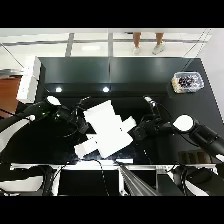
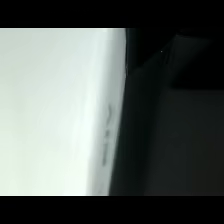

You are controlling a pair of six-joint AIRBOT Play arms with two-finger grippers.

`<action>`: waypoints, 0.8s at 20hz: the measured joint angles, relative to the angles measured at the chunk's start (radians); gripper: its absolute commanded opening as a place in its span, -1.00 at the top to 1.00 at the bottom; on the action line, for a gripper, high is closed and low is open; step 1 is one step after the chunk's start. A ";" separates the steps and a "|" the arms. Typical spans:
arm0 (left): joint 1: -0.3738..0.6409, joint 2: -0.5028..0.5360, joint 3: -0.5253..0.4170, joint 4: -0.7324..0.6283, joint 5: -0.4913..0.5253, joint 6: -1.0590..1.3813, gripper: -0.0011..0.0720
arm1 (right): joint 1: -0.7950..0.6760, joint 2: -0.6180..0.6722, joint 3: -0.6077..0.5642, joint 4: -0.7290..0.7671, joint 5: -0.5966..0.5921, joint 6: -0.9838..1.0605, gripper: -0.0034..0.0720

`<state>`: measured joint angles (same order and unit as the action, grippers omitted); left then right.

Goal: Fold the box and place the chain.

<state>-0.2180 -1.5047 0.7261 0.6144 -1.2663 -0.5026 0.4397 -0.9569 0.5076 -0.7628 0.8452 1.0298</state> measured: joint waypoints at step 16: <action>-0.306 0.201 0.086 0.228 0.314 0.202 0.89 | -0.485 0.143 0.334 -0.573 0.391 -0.022 -0.75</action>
<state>-0.5236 -1.3041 0.8124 0.8421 -0.9520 -0.3004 -0.0456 -0.8139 0.8413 -1.3357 1.2366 1.0080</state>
